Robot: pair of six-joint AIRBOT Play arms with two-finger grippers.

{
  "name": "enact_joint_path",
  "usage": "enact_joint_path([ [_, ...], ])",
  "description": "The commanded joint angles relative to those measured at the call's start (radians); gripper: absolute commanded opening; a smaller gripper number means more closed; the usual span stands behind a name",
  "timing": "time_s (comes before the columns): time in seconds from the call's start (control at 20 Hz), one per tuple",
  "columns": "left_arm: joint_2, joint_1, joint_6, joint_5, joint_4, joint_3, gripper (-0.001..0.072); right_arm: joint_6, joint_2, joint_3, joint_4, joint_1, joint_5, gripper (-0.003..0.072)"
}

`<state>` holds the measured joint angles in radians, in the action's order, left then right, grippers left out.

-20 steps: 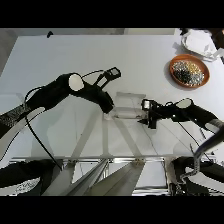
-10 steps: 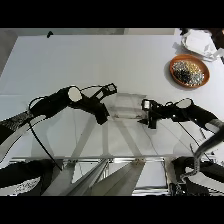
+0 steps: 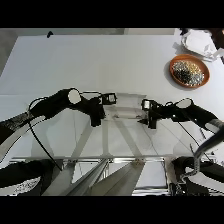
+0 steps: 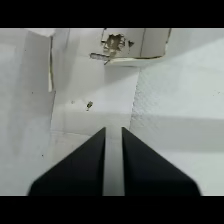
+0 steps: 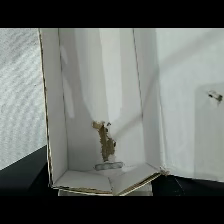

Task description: Fold the box and place the chain.

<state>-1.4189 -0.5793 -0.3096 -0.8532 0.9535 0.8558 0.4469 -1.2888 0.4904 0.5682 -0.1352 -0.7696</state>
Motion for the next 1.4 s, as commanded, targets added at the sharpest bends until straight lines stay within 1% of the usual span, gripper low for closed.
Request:
enact_joint_path([
  [0.0,0.0,0.001,0.089,0.061,0.003,-0.001,0.031,0.0,0.001,0.001,0.0,0.0,0.0,0.0278],
  [0.05,0.0,0.001,0.09,0.091,-0.002,-0.001,0.0386,0.0,0.001,0.001,0.0,0.0,0.0,0.0278],
  [0.1,0.0,0.0,0.09,0.115,-0.005,-0.001,0.0417,0.0,0.001,0.001,0.0,0.0,0.0,0.0278],
  [0.2,0.0,-0.001,0.098,0.144,-0.023,-0.001,0.0416,0.0,0.001,0.001,0.0,0.0,0.0,0.0278],
  [0.4,0.0,-0.016,0.206,0.16,-0.044,-0.001,0.0414,0.0,0.001,0.001,0.0,0.0,0.0,0.0278],
  [0.5,0.0,-0.031,0.224,0.176,-0.046,-0.001,0.0412,0.0,0.001,0.001,0.0,0.0,0.0,0.0278],
  [0.6,0.0,-0.047,0.224,0.171,-0.052,-0.001,0.0407,0.0,0.001,0.001,0.0,0.0,0.0,0.0278],
  [0.75,0.0,-0.068,0.225,0.157,-0.063,-0.001,0.0261,0.0,0.001,0.001,0.0,0.0,0.0,0.0278],
  [1.05,0.0,-0.089,0.268,0.169,-0.089,-0.001,0.0258,0.0,0.001,0.001,0.0,0.0,0.0,0.0278],
  [1.1,0.0,-0.09,0.268,0.173,-0.09,-0.001,0.022,0.0,0.001,0.001,0.0,0.0,0.0,0.0278],
  [1.15,0.0,-0.094,0.269,0.177,-0.093,-0.001,0.0116,0.0,0.001,0.001,0.0,0.0,0.0,0.0278],
  [1.2,0.0,-0.097,0.269,0.181,-0.093,-0.001,0.0067,0.0,0.001,0.001,0.0,0.0,0.0,0.0278],
  [1.35,-0.006,-0.115,0.269,0.223,-0.109,-0.001,0.0068,0.0,0.001,0.001,0.0,0.0,0.0,0.0278],
])
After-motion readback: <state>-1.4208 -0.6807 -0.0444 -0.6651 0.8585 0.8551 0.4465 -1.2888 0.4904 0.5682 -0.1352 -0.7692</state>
